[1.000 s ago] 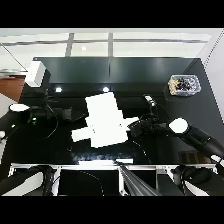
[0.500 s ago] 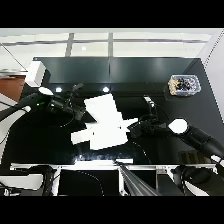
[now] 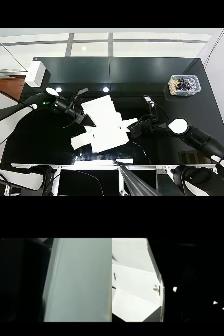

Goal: Fold the box and place the chain.

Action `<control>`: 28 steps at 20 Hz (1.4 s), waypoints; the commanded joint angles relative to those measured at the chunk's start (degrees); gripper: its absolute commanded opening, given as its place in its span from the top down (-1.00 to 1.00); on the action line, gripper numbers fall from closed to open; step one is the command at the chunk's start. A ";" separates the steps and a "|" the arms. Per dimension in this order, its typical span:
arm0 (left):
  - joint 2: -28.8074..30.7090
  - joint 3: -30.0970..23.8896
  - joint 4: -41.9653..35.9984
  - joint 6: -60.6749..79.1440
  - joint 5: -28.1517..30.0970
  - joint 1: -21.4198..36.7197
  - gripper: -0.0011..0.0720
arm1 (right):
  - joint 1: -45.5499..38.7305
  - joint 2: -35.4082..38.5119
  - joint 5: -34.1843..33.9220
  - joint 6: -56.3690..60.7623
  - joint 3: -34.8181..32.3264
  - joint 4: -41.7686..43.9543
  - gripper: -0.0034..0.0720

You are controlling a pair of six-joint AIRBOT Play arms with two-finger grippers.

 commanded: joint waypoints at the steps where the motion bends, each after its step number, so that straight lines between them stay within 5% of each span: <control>1: -0.24 0.13 0.59 0.37 -0.22 -0.04 0.68 | 0.07 0.07 0.04 0.02 -0.04 -0.02 0.81; 3: -0.24 0.13 0.59 0.37 -0.52 -0.07 0.69 | -0.55 0.44 0.44 0.04 -0.04 -1.07 0.81; 4: -0.22 0.17 0.59 0.61 -0.52 -0.07 0.90 | -1.40 0.98 0.90 0.07 -0.04 -1.40 0.80; 5: -0.17 0.42 0.59 1.60 -0.83 -0.07 0.89 | -2.60 1.66 2.05 0.04 0.00 -1.42 0.34; 6: -0.04 0.79 0.57 1.62 -0.81 -0.17 0.89 | -4.31 2.56 4.11 0.07 0.02 -1.64 -0.62; 7: 0.17 1.40 0.59 1.62 -0.83 -0.55 0.90 | -6.51 3.78 6.69 0.04 0.04 -2.78 -0.89; 13: 8.85 3.89 5.14 6.29 5.01 -7.10 0.91 | -21.22 12.59 21.66 -3.63 6.10 -20.63 -0.88; 17: 19.21 -0.81 6.97 20.92 25.90 -15.26 0.90 | -20.79 13.14 21.16 -14.47 6.34 -21.88 -0.88; 28: 19.78 -10.32 7.04 27.04 34.58 -17.57 0.90 | -10.23 12.85 12.98 -23.43 5.75 -21.90 -0.88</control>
